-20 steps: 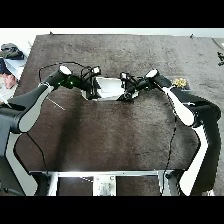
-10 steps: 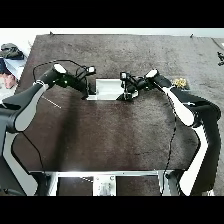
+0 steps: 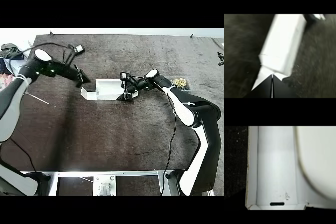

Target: Fold the box and place the chain.

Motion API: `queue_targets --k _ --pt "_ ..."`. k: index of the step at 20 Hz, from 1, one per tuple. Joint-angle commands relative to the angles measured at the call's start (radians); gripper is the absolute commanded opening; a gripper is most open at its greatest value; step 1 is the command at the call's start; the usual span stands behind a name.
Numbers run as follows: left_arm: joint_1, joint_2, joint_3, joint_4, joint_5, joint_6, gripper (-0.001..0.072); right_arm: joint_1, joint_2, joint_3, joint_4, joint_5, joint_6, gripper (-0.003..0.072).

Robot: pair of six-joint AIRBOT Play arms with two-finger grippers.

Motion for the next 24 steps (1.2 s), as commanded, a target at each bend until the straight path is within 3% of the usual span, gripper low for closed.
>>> queue_targets --k 1,6,9,15,19,24 --pt "0.059 0.053 -0.007 0.014 0.068 -0.306 0.0009 -0.001 0.000 0.001 0.000 0.001 0.000 0.0374" --pt "0.188 0.053 -0.121 0.013 0.083 -0.449 0.0011 -0.001 0.000 0.001 0.000 0.001 0.000 0.0374" --pt "0.210 0.053 -0.219 0.016 0.123 -0.509 0.0011 -0.001 0.000 0.001 0.000 0.001 0.000 0.0374" --pt "0.176 0.048 -0.321 -0.001 0.166 -0.539 0.0012 0.000 0.000 0.001 0.000 0.001 0.000 0.0374" --pt "0.135 -0.012 -0.321 -0.106 0.167 -0.540 0.0011 -0.001 0.000 0.001 0.000 0.001 0.000 0.0374" --pt "0.068 -0.093 -0.321 -0.137 0.214 -0.541 0.0012 -0.001 0.000 0.001 0.000 0.000 0.000 0.0374"
